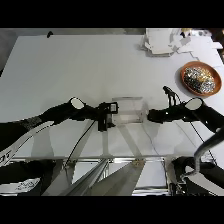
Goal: Fold the box and place the chain.
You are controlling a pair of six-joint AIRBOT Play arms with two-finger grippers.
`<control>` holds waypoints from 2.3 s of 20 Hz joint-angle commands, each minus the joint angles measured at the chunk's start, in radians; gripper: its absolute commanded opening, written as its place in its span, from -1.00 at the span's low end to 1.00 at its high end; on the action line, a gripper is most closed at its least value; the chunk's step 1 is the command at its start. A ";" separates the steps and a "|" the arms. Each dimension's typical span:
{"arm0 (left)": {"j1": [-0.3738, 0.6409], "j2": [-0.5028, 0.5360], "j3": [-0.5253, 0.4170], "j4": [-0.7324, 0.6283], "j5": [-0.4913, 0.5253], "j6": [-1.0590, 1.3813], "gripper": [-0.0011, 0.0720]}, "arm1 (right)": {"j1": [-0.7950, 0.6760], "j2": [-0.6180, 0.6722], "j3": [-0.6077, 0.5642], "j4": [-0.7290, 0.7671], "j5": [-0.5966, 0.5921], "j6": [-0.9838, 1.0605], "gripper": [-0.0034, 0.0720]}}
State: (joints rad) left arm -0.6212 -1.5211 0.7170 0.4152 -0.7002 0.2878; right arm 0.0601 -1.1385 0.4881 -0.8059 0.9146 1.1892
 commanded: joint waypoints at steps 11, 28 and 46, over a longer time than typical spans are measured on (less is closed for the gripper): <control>0.000 0.001 0.000 0.000 0.000 0.000 -0.23 | 0.093 0.154 0.000 -0.002 -0.039 -0.035 0.45; 0.000 0.001 0.000 0.000 0.000 0.000 -0.23 | 0.402 0.064 0.133 -0.382 -0.131 0.479 0.28; 0.000 0.001 0.000 0.000 0.000 0.000 -0.23 | 0.589 -0.187 0.360 -0.757 0.102 0.830 -0.04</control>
State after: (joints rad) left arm -0.6212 -1.5211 0.7170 0.4152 -0.7002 0.2878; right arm 0.6323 -1.2865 0.8211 -1.5284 0.9836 1.9926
